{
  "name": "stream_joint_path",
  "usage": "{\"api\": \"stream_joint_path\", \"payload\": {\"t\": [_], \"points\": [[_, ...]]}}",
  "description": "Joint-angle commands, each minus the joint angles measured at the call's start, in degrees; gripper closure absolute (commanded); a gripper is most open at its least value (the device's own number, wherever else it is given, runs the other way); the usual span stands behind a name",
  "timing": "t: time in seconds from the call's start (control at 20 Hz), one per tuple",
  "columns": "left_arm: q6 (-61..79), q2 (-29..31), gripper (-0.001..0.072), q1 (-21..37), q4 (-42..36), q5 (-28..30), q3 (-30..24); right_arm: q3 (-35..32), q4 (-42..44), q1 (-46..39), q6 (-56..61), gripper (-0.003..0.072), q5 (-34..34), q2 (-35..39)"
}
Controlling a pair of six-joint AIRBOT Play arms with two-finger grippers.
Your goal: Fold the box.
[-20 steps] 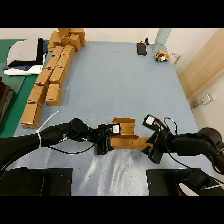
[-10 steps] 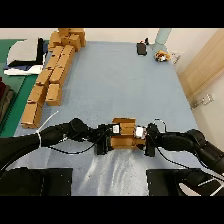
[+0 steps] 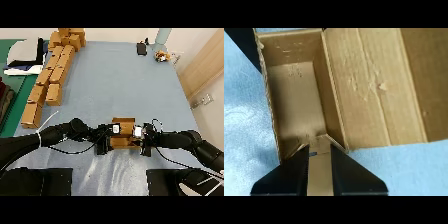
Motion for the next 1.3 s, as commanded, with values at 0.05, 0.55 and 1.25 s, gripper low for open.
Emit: {"api": "stream_joint_path", "payload": {"t": [0.05, 0.55, 1.25], "points": [[0.1, 0.0, 0.0186, 0.0, 0.0, 0.0, 0.0, 0.0, 1.9, 1.6, -0.5, 0.0202, 0.9, -1.9], [0.1, 0.0, 0.0187, 0.0, 0.0, 0.0, 0.0, 3.7, -16.6, 2.7, 30.1, 0.0561, -7.6, 1.6], [0.1, 0.0, 0.0186, 0.0, 0.0, 0.0, 0.0, -0.4, -13.6, -14.1, 71.0, 0.0683, -15.3, -0.3]]}}
